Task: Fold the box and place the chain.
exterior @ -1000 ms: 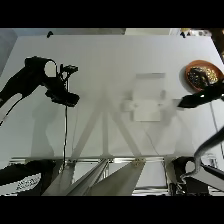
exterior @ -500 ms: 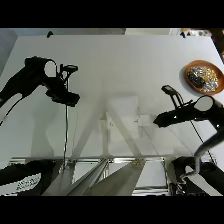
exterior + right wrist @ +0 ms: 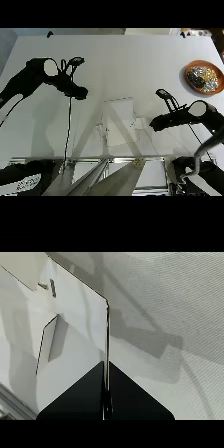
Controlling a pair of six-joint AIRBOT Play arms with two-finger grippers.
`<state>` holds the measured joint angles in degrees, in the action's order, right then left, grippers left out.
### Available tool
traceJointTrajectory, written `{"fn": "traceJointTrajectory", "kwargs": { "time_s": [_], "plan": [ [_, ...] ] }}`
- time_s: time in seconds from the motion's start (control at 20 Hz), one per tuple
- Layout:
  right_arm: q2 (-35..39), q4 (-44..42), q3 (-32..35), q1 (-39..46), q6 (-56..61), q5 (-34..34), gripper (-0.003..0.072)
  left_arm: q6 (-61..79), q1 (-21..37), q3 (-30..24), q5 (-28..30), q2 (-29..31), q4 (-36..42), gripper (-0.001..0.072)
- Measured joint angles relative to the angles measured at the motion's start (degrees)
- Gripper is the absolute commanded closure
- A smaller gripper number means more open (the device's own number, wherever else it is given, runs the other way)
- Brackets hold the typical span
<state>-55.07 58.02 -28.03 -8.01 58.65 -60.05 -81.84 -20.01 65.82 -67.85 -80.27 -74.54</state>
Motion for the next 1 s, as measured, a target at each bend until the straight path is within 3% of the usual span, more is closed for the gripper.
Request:
{"fn": "traceJointTrajectory", "kwargs": {
  "time_s": [0.1,0.55,1.0],
  "plan": [
    [0.00,-0.09,0.00,-0.09,0.00,0.50,0.0664,3.06,-0.02,0.00,0.42,-0.37,2.56,0.0131],
    [0.00,-0.22,0.00,-0.13,0.15,1.14,0.0664,32.33,-0.09,-1.95,-12.76,-8.00,27.56,0.0133],
    [0.00,-0.46,0.00,-0.13,1.46,0.85,0.0664,47.71,-0.11,-5.25,-8.79,-12.37,41.24,0.0146]
  ]
}}
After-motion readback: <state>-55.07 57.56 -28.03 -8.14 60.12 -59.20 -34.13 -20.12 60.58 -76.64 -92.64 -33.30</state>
